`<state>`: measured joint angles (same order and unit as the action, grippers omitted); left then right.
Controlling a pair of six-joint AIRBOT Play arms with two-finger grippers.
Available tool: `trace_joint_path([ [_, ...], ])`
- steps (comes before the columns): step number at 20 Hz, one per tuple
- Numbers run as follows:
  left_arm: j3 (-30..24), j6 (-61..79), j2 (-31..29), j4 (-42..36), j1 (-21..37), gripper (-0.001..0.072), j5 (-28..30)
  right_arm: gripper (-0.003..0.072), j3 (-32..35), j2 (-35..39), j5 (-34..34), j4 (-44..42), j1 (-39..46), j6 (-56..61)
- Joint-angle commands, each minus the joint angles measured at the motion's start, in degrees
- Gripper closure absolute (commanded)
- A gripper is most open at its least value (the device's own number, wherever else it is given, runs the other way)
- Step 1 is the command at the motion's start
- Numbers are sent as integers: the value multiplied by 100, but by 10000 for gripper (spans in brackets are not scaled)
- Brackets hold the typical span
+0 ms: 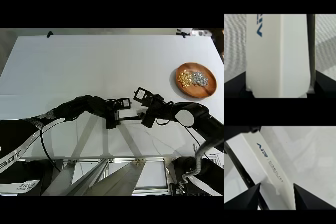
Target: Fold the box and place the chain.
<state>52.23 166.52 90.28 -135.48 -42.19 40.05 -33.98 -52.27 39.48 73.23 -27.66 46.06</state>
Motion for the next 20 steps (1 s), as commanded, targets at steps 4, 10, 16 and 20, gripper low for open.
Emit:
trace_joint_path([
  [4, -2, -4, -4, -7, -4, 394, 0, 354, 90, -131, 55, -127, -9, 0],
  [10, -2, -4, -7, -7, -4, 394, 0, 422, 173, -201, 2, -125, -13, 223],
  [16, -2, -4, -7, -7, -4, 394, 0, 421, 234, -348, 20, -151, -26, 260],
  [20, -2, -4, -4, -7, -4, 394, 0, 421, 280, -363, -4, 133, -262, 258],
])
